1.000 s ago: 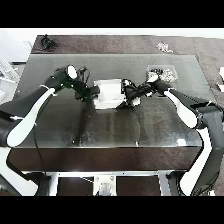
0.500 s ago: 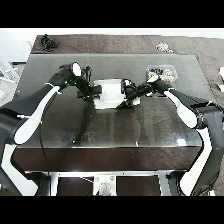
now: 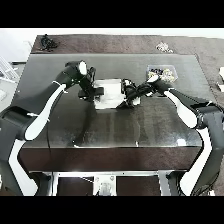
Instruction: Fold the box and place the chain.
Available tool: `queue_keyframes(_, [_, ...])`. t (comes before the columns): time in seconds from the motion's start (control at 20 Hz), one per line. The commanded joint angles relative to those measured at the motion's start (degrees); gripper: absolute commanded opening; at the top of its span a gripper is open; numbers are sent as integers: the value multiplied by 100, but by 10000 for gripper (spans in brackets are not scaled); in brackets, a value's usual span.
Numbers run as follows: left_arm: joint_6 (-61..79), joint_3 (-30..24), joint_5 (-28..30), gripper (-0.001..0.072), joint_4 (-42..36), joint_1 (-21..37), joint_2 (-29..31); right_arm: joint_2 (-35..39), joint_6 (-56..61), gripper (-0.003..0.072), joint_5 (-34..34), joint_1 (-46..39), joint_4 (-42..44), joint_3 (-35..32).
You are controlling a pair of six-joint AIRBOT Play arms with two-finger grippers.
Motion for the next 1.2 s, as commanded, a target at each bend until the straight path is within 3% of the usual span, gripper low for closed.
queue_keyframes(0.0, [-127, 269, -413, 350, 201, -59, -203, 2, 2, 564, 2, -2, 17, 0])
queue_keyframes(0.05, [-140, 269, -439, 293, 208, -57, -221, 2, 2, 563, 2, -2, 17, 0])
queue_keyframes(0.1, [-140, 269, -439, 185, 234, -57, -236, 2, 2, 564, 2, -2, 17, 0])
queue_keyframes(0.4, [-201, 269, -387, 166, 243, -85, -264, 2, 2, 564, 2, -2, 17, 0])
queue_keyframes(0.5, [-195, 269, -310, 21, 256, -118, -262, 2, 2, 564, 2, -2, 17, 0])
queue_keyframes(0.8, [-157, 271, -201, 23, 210, -164, -262, 2, 2, 564, 2, -2, 17, 0])
queue_keyframes(0.85, [-111, 304, -175, 117, 166, -164, -260, 2, 2, 564, 2, -2, 17, 0])
queue_keyframes(0.9, [-114, 391, -179, 477, 153, -164, -260, 2, 2, 564, 2, -2, 17, 0])
queue_keyframes(0.95, [-103, 518, -254, 698, 170, -157, -260, 2, 2, 564, 2, -2, 17, 0])
queue_keyframes(1.0, [-68, 662, -365, 626, 179, -138, -256, 2, 2, 564, 2, -2, 17, 0])
queue_keyframes(1.15, [109, 1154, -964, 621, 181, -33, -256, 2, 2, 564, 0, -2, 17, 0])
